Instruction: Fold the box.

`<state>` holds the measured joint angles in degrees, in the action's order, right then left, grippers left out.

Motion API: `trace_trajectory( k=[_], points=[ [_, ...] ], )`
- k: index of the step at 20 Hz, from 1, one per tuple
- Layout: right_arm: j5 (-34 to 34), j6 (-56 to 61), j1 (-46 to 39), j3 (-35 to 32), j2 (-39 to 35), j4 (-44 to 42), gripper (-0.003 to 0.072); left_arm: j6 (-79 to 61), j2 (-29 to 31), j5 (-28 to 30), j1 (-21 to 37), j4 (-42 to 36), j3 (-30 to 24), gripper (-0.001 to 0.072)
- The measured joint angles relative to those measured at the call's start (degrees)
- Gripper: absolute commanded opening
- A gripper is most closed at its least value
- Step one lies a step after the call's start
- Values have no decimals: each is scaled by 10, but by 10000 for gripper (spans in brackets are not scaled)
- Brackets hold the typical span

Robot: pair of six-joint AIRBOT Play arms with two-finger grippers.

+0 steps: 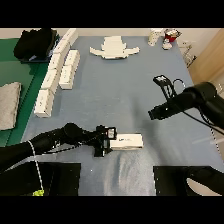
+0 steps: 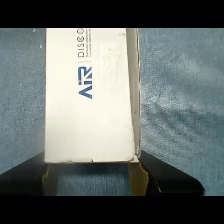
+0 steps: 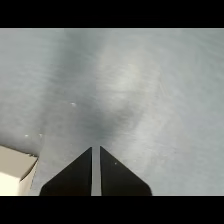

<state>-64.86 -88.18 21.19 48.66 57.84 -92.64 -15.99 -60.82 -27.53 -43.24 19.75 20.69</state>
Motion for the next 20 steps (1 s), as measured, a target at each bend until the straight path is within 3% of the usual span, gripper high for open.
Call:
trace_trajectory(
  k=[8, 16, 20],
  points=[
    [-18, -78, -89, 58, 154, -87, 78, 0, 0, 0, 0, 0, 0, 475],
    [-3, -88, -97, 63, 179, -97, 78, 6, 2, 1, 2, 0, 2, 475],
    [-2, -88, -97, 63, 180, -98, 78, 84, 45, 5, 55, 12, 4, 475]
  ],
)
